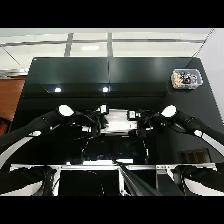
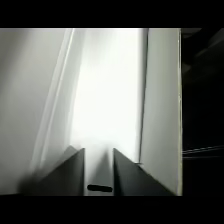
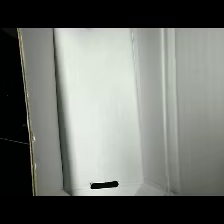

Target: Fold the box and place the chain.

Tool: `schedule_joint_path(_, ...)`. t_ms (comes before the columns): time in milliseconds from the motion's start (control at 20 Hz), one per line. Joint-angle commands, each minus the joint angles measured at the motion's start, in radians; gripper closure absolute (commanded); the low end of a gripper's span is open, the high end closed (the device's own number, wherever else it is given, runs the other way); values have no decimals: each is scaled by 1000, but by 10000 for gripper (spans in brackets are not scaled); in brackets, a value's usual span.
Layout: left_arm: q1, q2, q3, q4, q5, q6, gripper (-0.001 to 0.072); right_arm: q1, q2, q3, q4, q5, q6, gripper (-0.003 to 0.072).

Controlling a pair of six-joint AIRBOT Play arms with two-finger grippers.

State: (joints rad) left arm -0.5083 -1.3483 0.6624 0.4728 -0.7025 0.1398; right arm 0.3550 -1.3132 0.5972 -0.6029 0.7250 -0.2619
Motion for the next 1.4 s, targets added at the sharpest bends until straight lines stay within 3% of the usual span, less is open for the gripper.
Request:
schedule_joint_path(0,48,24,37,51,-48,-153,678,1,0,1,0,0,0,450)
schedule_joint_path(150,145,126,75,184,-224,-304,681,1,0,1,0,0,1,450)
schedule_joint_path(250,208,233,75,296,-258,-441,681,1,0,1,0,-1,1,450)
schedule_joint_path(400,312,334,73,492,-299,-927,681,1,0,1,0,0,1,450)
schedule_joint_path(500,407,333,46,624,-380,-1255,680,1,0,1,0,-1,1,450)
schedule_joint_path(550,457,323,14,626,-410,-1363,679,1,0,1,0,0,1,450)
schedule_joint_path(700,602,238,-96,393,-503,-1380,679,1,0,1,0,0,1,450)
schedule_joint_path(850,664,100,-159,147,-468,-1231,681,1,0,1,0,0,1,450)
schedule_joint_path(1050,570,-104,-101,102,-444,-1219,681,1,0,1,0,0,0,450)
schedule_joint_path(1200,460,-165,-39,-4,-472,-1124,680,1,0,1,0,0,0,450)
schedule_joint_path(1250,430,-167,-14,3,-489,-1122,649,1,0,1,0,0,1,450)
schedule_joint_path(1350,391,-167,39,66,-515,-1123,503,1,0,1,0,0,1,450)
